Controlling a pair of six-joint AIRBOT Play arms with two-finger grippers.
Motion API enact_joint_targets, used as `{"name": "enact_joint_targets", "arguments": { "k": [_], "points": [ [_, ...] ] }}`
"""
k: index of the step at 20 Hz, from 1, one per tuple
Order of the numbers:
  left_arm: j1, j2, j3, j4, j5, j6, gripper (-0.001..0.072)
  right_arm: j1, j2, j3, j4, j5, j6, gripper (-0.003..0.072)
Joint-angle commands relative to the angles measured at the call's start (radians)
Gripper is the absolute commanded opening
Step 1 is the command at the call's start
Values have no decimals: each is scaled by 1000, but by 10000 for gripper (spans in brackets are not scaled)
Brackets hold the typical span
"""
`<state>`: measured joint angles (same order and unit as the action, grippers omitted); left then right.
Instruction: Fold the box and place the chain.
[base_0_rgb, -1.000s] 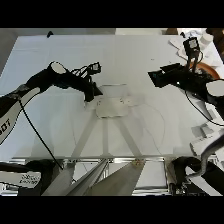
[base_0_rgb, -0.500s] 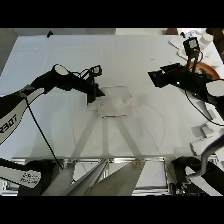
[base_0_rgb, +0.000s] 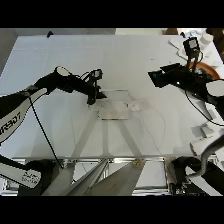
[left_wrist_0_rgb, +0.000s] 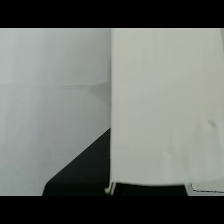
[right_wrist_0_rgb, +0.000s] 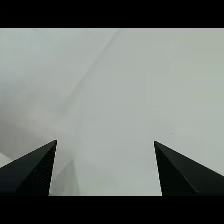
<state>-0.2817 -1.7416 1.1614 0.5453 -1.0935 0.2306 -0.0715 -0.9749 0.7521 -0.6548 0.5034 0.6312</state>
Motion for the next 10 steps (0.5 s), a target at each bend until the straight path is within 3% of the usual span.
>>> {"name": "enact_joint_targets", "arguments": {
  "k": [1, 10],
  "points": [
    [0, -1, 0, -13, -18, 34, 2, 1, 0, 1, 0, 0, 0, 642],
    [0, 1, 2, -5, -23, -29, 2, 1, -2, 1, 0, 1, 0, 642]
  ]
}}
